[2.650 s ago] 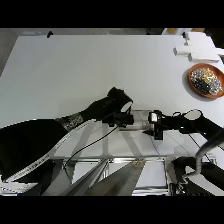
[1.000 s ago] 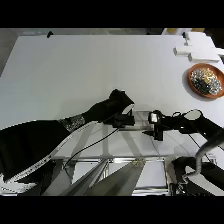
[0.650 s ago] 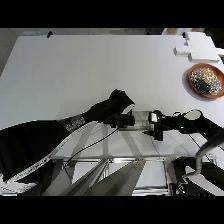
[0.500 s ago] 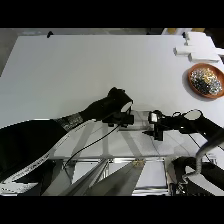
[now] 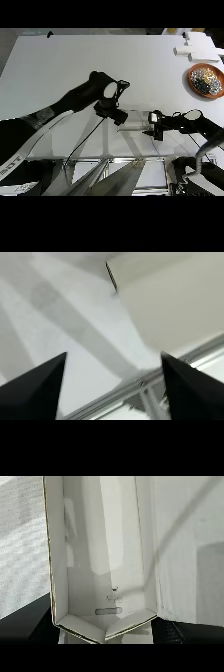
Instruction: Fold the box and place the chain.
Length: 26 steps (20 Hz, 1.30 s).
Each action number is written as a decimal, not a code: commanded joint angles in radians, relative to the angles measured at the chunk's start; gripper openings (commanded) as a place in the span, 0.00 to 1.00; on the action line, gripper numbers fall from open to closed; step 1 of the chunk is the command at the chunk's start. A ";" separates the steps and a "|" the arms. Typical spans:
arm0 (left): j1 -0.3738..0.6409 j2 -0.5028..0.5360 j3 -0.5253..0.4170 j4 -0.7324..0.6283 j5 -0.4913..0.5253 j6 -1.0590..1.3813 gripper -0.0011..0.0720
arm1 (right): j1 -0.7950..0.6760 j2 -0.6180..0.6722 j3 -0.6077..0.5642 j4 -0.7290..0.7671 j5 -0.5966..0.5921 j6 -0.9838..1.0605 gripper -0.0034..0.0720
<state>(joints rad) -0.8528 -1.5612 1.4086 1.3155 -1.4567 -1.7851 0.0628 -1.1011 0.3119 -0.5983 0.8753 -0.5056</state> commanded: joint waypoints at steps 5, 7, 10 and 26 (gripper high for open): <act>0.144 0.190 -0.148 -0.145 -0.020 0.748 0.97 | 0.000 0.000 0.000 0.000 0.000 0.000 0.46; 0.193 0.251 -0.278 -0.200 0.066 0.986 0.97 | 0.000 0.000 0.000 0.000 0.000 0.000 0.46; 0.265 0.324 -0.520 -0.315 0.318 1.396 0.97 | 0.000 0.000 0.000 0.000 0.000 0.000 0.46; 0.224 0.087 -0.657 -0.806 0.710 2.053 0.97 | 0.000 0.000 0.000 0.000 0.000 0.000 0.46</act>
